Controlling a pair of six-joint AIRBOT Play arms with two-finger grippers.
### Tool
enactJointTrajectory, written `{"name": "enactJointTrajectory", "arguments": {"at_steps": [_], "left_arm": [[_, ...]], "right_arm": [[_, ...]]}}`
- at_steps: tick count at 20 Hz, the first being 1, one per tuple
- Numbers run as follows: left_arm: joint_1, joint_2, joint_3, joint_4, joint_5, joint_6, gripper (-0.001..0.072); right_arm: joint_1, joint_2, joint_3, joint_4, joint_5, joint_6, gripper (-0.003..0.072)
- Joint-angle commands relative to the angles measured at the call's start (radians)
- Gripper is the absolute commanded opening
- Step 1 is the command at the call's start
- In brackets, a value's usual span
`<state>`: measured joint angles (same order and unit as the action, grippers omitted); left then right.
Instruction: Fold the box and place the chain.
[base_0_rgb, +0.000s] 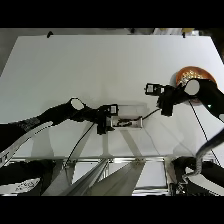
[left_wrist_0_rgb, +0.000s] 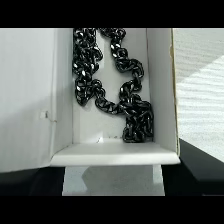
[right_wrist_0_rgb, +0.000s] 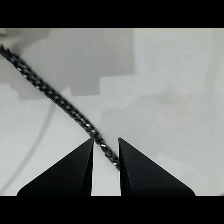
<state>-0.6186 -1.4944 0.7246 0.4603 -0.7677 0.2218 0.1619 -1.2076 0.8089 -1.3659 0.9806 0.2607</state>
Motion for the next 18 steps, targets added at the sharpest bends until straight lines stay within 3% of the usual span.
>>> {"name": "enactJointTrajectory", "arguments": {"at_steps": [1, 9, 18], "left_arm": [[0.000, 0.000, 0.000, 0.000, 0.000, 0.000, 0.0362], [0.000, 0.000, 0.000, 0.000, 0.000, 0.000, 0.0362], [0.000, 0.000, 0.000, 0.000, 0.000, 0.000, 0.0362]], "right_arm": [[-0.002, -0.076, 0.002, -0.067, -0.050, -0.034, 0.0180], [-0.002, -0.157, 0.001, -0.100, -0.068, -0.035, 0.0178], [-0.002, -0.137, 0.002, -0.101, -0.062, -0.035, 0.0177]]}}
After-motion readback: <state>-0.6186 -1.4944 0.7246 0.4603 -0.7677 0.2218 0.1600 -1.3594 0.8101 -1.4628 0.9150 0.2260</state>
